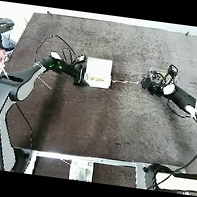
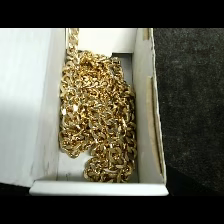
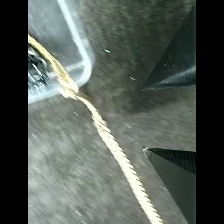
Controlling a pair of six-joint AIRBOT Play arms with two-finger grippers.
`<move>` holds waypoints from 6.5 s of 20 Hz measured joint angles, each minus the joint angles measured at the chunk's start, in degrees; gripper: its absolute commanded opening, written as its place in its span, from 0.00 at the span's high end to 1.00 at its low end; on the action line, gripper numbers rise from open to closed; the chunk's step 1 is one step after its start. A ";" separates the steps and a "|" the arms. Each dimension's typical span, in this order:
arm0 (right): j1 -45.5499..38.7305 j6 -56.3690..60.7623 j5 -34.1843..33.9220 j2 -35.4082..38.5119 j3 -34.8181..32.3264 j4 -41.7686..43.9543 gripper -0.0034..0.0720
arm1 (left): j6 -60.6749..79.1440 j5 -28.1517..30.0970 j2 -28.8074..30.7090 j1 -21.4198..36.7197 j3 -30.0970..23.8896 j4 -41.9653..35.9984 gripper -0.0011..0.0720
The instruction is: Fold the box and place the chain.
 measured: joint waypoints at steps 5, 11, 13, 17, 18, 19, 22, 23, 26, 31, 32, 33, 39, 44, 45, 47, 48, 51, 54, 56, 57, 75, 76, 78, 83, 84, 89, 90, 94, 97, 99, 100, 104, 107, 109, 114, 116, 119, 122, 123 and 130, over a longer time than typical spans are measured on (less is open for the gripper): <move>-0.37 0.04 -2.69 -6.40 5.70 3.45 0.75 | 0.00 0.00 0.00 0.00 0.02 0.00 0.34; 2.05 -0.83 -1.88 -7.41 8.70 6.40 0.94 | 0.00 0.00 0.00 0.00 0.02 0.00 0.34; 4.81 -2.97 -1.70 -4.37 8.98 6.73 0.94 | 0.00 0.00 0.00 0.00 0.02 0.00 0.34; 11.17 -7.52 -1.68 4.68 9.20 7.04 0.94 | 0.00 0.00 0.00 0.00 0.02 0.00 0.34; 12.66 -8.31 -2.03 7.02 9.22 7.04 0.94 | 0.00 0.00 0.00 0.00 0.02 0.00 0.34; 14.03 -8.83 -2.38 9.05 9.27 7.04 0.94 | 0.00 0.00 0.00 0.00 0.02 0.00 0.34; 18.36 -10.08 -4.31 13.99 9.35 6.99 0.94 | 0.00 0.00 0.00 0.00 0.02 0.00 0.34; 19.61 -10.21 -5.44 15.13 9.38 6.97 0.94 | 0.00 0.00 0.00 0.00 0.02 0.00 0.34; 23.78 -10.62 -8.24 17.05 9.99 6.95 0.94 | 0.00 0.00 0.00 0.00 0.02 0.00 0.34; 29.55 -10.84 -12.55 16.41 10.47 6.88 0.94 | 0.00 -0.02 0.00 0.00 0.02 0.00 0.34; 30.49 -10.82 -12.79 15.76 10.49 6.86 0.94 | 0.00 -0.02 0.00 0.00 0.02 0.00 0.34; 31.21 -10.82 -13.33 15.10 10.54 6.71 0.94 | 0.00 -0.02 0.00 0.00 0.02 0.00 0.34; 33.27 -10.08 -14.23 9.42 10.60 7.39 0.62 | 0.00 0.00 0.00 0.00 0.02 0.00 0.34; 31.67 -10.23 -13.07 6.19 10.62 5.38 0.50 | 0.00 0.00 0.00 0.00 0.02 0.00 0.34; 30.29 -10.40 -12.15 5.99 10.73 4.66 0.50 | 0.00 0.00 0.00 0.00 0.02 0.00 0.34; 26.95 -11.72 -9.09 5.68 11.43 3.65 0.63 | 0.00 0.00 0.00 0.00 0.02 0.00 0.34; 24.94 -13.42 -7.17 5.33 12.13 3.37 0.67 | 0.00 0.00 0.00 0.00 0.02 0.00 0.34; 19.02 -21.75 -0.63 3.39 15.87 4.74 0.67 | 0.00 0.00 0.00 0.00 0.02 0.00 0.34; 13.64 -36.30 7.32 -0.70 21.14 13.14 0.75 | 0.00 0.00 0.00 0.00 0.02 0.00 0.34; 10.51 -48.00 14.23 -4.83 25.42 21.94 0.75 | 0.00 0.00 0.00 0.00 0.02 0.00 0.34; 9.18 -53.44 18.01 -7.30 27.85 26.58 0.75 | 0.00 0.00 0.00 0.00 0.02 0.00 0.34; 6.43 -83.23 55.52 -26.25 47.60 45.64 0.71 | 0.00 0.00 0.00 0.00 0.02 0.00 0.34; 6.80 -83.89 56.37 -25.92 47.65 45.16 0.71 | 0.00 0.00 0.00 0.00 0.02 0.00 0.34; 7.96 -85.46 57.55 -25.40 47.67 42.73 0.71 | 0.00 0.00 0.00 0.00 0.02 0.00 0.34; 10.84 -88.13 56.92 -24.90 47.67 36.48 0.56 | 0.00 0.00 0.00 0.00 0.02 0.00 0.34; 11.23 -88.41 56.65 -24.87 47.67 35.91 0.56 | 0.00 0.00 0.00 0.00 0.02 0.00 0.34; 12.09 -89.50 55.15 -24.83 47.67 34.12 0.56 | 0.00 0.00 0.00 0.00 0.02 0.00 0.34; 12.15 -89.66 54.97 -24.83 47.67 33.77 0.56 | 0.00 0.00 0.00 0.00 0.02 0.00 0.34; 12.76 -90.05 54.90 -24.83 47.67 31.54 0.56 | 0.00 0.00 0.00 0.00 0.02 0.00 0.34; 14.01 -90.14 55.36 -24.83 47.67 30.16 0.56 | 0.00 0.00 0.00 0.00 0.00 0.00 0.34; 14.64 -90.18 55.36 -24.83 47.67 29.38 0.55 | 0.00 -0.02 0.00 0.00 0.02 0.00 0.34; 14.84 -90.20 55.32 -24.83 47.67 29.14 0.55 | 0.00 0.00 0.00 0.00 0.02 0.00 0.34; 15.50 -90.23 52.87 -24.83 47.67 27.28 0.56 | 0.00 0.00 0.00 0.00 0.02 0.00 0.34; 15.63 -90.23 49.64 -24.81 47.67 26.43 0.56 | 0.02 0.00 0.00 0.00 0.00 0.00 0.34; 15.72 -90.23 48.87 -24.72 47.67 26.38 0.56 | 0.00 0.00 0.00 0.00 0.02 0.00 0.34; 15.72 -89.96 49.86 -24.13 47.67 27.34 0.56 | 0.00 0.00 0.00 0.00 0.02 0.00 0.34; 15.58 -89.77 51.47 -23.28 47.67 28.98 0.56 | 0.00 0.00 0.00 0.00 0.02 0.00 0.34; 15.56 -89.50 52.85 -22.47 47.28 30.23 0.56 | 0.00 0.00 0.00 0.00 0.02 0.00 0.34; 15.45 -90.31 51.82 -22.21 45.18 30.77 0.56 | 0.00 0.00 0.00 0.00 0.02 0.00 0.34; 15.45 -91.52 51.34 -22.14 44.26 31.01 0.56 | 0.00 0.00 0.00 0.00 0.02 0.00 0.34; 15.47 -96.98 48.06 -21.77 39.93 34.25 0.56 | 0.00 0.00 0.00 0.00 0.02 0.00 0.34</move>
